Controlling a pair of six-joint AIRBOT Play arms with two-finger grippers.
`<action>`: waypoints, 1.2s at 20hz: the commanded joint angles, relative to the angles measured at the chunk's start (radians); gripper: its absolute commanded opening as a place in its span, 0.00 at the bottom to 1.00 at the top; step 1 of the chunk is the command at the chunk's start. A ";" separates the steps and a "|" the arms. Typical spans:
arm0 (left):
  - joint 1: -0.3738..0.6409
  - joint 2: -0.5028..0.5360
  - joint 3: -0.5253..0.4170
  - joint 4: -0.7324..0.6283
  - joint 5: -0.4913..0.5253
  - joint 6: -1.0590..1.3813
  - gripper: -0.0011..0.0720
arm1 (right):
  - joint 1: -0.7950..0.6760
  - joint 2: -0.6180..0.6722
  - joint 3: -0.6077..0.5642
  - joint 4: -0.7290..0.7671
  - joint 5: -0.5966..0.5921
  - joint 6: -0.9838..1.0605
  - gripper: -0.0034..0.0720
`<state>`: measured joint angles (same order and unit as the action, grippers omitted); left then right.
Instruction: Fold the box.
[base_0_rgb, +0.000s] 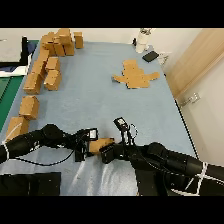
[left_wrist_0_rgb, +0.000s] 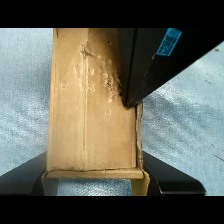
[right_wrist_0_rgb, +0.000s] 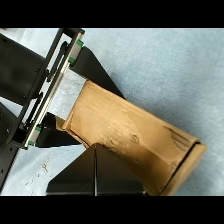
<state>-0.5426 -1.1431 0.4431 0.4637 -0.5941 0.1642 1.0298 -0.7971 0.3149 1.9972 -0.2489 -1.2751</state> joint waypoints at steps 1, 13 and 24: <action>0.000 0.000 0.000 0.000 0.000 0.000 0.72 | 0.000 0.028 0.011 -0.033 -0.015 -0.001 0.05; 0.000 0.000 0.000 0.000 0.000 0.000 0.72 | -0.412 0.123 0.190 -0.399 -0.747 0.299 0.05; 0.000 0.000 0.001 0.000 0.000 0.000 0.72 | -0.426 0.048 0.190 -0.352 -0.699 0.433 0.05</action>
<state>-0.5426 -1.1431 0.4431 0.4633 -0.5945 0.1638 0.6064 -0.7410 0.5041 1.6466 -0.9569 -0.8856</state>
